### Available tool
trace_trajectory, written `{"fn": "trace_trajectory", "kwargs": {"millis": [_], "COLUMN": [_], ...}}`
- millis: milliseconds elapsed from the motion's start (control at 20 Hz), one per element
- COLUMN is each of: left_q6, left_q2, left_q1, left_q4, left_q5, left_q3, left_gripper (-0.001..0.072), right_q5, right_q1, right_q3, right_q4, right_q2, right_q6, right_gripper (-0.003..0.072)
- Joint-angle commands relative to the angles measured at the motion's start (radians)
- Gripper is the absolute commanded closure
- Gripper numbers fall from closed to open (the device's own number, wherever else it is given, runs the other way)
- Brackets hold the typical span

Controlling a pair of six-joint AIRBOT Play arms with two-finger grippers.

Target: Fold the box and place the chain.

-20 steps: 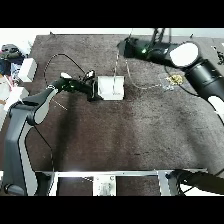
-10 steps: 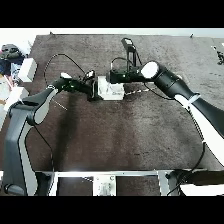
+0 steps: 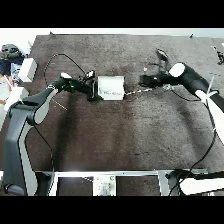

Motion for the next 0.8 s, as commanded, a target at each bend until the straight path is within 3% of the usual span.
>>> {"fn": "trace_trajectory", "kwargs": {"millis": [0, 200, 500, 600, 750], "left_q6": [0.001, 0.0, 0.0, 0.0, 0.0], "left_q2": [0.0, 0.0, 0.0, 0.0, 0.0], "left_q1": [0.0, 0.0, 0.0, 0.0, 0.0], "left_q4": [0.0, 0.0, 0.0, 0.0, 0.0], "left_q5": [0.0, 0.0, 0.0, 0.0, 0.0], "left_q3": [0.0, 0.0, 0.0, 0.0, 0.0], "left_gripper": [0.0266, 0.0266, 0.0266, 0.0266, 0.0266], "right_q5": [-0.129, -0.291, -0.328, -0.311, -0.234], "right_q1": [-0.129, -0.132, -0.131, -0.126, -0.092], "right_q3": [-0.121, -0.122, -0.025, 0.0, 0.0], "right_q4": [0.008, 0.119, 0.178, 0.181, 0.18], "right_q2": [-0.011, -0.084, -0.203, -0.221, -0.175], "right_q6": [0.103, 0.102, 0.102, 0.102, 0.03], "right_gripper": [0.0361, 0.0361, 0.0366, 0.0678, 0.0675]}}
